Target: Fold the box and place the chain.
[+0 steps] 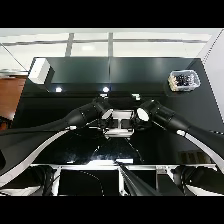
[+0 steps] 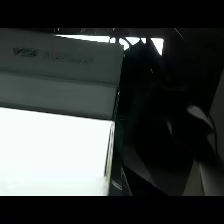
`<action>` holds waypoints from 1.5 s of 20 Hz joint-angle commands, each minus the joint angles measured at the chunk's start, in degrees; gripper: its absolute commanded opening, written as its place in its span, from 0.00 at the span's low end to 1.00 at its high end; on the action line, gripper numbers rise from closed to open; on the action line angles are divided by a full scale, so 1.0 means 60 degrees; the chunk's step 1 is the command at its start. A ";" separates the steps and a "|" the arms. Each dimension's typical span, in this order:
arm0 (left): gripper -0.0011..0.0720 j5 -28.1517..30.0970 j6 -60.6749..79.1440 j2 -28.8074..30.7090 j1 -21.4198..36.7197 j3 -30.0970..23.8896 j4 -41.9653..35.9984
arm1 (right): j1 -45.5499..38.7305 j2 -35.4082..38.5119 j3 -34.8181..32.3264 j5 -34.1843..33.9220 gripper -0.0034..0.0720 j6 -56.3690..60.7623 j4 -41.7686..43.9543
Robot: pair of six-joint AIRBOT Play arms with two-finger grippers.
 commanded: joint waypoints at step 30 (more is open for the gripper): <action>0.05 -0.0007 0.0000 -0.0007 0.0011 0.0004 0.0000 | 0.0033 -0.0437 0.0164 -0.0208 0.10 0.0295 -0.0222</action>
